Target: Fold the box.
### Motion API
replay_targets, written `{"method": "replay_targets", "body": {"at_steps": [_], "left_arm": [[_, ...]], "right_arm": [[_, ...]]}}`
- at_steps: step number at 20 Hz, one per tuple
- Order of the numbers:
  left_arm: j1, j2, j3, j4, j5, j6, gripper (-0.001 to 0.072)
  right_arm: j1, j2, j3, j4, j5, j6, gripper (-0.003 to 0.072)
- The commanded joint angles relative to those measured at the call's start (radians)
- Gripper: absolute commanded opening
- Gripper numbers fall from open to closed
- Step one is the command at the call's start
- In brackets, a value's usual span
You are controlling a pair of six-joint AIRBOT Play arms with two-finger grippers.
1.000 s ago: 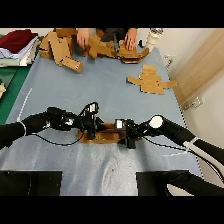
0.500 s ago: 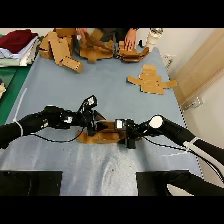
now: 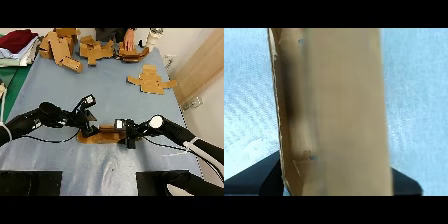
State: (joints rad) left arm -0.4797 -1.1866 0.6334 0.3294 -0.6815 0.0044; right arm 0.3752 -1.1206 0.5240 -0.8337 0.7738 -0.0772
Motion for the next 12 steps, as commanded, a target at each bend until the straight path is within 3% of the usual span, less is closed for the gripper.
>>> {"method": "replay_targets", "body": {"at_steps": [1,2,3,5,9,12], "left_arm": [[0.001,0.066,0.001,0.272,-0.035,-0.267,0.0699],[0.001,0.090,0.001,0.332,-0.066,-0.353,0.0697],[0.001,0.110,0.001,0.378,-0.108,-0.439,0.0575],[0.001,0.140,0.001,0.443,-0.240,-0.559,0.0010],[-0.002,0.146,0.001,0.412,-0.368,-0.866,0.0013],[-0.006,0.145,0.002,0.248,-0.350,-0.857,0.0013]], "right_arm": [[0.001,0.000,0.000,0.000,0.000,0.000,0.0507],[0.001,0.000,0.000,0.000,0.000,0.000,0.0507],[0.001,0.000,0.000,0.000,0.000,0.000,0.0507],[0.001,0.000,0.000,0.000,0.000,0.000,0.0507],[0.001,0.000,0.000,0.000,0.000,0.000,0.0507],[0.001,0.000,0.000,0.000,0.000,0.000,0.0507]]}}
